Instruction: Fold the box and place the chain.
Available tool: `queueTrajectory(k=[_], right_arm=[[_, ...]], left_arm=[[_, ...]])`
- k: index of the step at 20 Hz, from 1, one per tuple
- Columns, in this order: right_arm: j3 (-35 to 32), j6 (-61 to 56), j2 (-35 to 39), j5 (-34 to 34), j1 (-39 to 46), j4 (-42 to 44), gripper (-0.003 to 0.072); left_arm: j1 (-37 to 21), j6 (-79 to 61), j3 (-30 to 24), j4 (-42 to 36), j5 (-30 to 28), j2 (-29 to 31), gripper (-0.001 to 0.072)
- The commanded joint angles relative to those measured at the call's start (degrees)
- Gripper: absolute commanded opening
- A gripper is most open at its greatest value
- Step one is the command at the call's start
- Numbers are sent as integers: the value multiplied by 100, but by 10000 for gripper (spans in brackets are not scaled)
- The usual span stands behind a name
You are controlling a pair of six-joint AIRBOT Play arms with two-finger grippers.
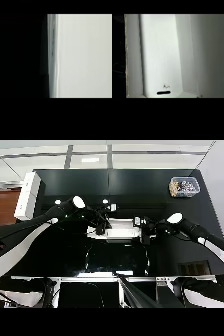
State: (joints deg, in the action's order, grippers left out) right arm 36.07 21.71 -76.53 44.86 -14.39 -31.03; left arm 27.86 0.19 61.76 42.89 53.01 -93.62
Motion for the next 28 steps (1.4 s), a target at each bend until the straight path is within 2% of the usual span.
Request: queueTrajectory(k=[1,6,7,8,28], right_arm=[[20,-289,-28,2,-2,-337,668],[20,-293,-28,-9,-2,-337,666],[20,-293,-28,-11,-2,-332,606],[20,-297,-28,-17,-2,-332,595],[22,-479,-44,-254,-61,-334,597]], left_arm=[[0,4,0,11,-11,-2,27],[0,2,0,9,-11,-2,27],[0,4,0,9,-11,-2,27],[0,2,0,9,-11,-2,27],[0,2,0,9,-11,-2,27]])
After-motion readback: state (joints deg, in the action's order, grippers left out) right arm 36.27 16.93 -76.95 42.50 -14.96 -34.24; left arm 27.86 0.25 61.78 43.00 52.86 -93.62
